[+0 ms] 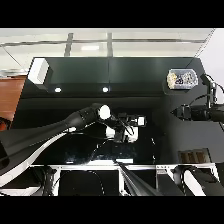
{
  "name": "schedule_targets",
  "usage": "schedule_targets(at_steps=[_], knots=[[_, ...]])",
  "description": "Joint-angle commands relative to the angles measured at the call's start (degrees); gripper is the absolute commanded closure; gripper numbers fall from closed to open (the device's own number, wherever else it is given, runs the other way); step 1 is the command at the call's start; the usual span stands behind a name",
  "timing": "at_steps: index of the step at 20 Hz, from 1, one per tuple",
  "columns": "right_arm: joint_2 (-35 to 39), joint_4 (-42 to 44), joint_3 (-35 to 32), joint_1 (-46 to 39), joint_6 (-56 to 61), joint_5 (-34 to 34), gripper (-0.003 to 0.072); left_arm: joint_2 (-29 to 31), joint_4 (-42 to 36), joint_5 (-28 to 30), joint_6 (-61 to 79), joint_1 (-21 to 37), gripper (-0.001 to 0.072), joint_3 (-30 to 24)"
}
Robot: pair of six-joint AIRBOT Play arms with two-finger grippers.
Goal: Fold the box and place the chain.
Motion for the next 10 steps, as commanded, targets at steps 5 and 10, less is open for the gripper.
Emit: schedule_targets(at_steps=[5,10], knots=[[0.02,0.02,-0.02,-0.02,0.02,0.04,0.0671,6.34,9.31,-0.55,-16.94,4.04,0.0426,1.03],[0.02,0.0,-0.02,-0.02,0.02,0.02,0.0671,12.26,25.83,-12.74,-40.3,21.64,0.0433,1.03]])
